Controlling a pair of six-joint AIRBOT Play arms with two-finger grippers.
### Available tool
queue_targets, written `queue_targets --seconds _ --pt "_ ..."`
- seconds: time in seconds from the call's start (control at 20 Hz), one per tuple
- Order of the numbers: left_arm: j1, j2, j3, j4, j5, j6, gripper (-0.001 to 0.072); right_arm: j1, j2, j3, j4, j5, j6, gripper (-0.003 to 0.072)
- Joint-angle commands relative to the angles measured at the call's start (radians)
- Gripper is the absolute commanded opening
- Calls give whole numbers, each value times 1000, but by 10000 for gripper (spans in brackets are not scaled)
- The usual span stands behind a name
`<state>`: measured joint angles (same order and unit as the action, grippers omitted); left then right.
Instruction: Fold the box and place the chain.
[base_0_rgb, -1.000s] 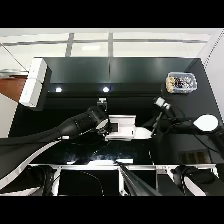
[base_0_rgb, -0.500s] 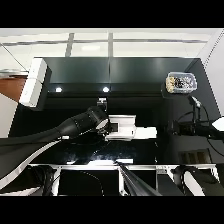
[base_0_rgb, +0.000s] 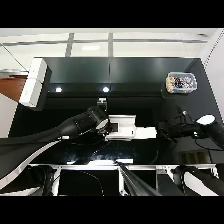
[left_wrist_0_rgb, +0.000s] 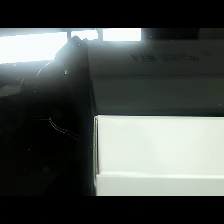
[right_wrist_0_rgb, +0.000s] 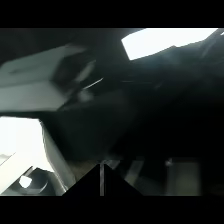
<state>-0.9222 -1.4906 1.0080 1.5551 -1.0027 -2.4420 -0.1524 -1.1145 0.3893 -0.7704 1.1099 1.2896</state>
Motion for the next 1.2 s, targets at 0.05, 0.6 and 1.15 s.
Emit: queue_targets --seconds 0.05,0.6,1.15 --pt "1 0 0 0 0 0 34 101 -77 10 175 10 -118 42" --pt "1 0 0 0 0 0 34 161 -77 157 187 135 -181 657" --pt "1 0 0 0 0 0 34 523 -77 291 -87 -92 179 580"
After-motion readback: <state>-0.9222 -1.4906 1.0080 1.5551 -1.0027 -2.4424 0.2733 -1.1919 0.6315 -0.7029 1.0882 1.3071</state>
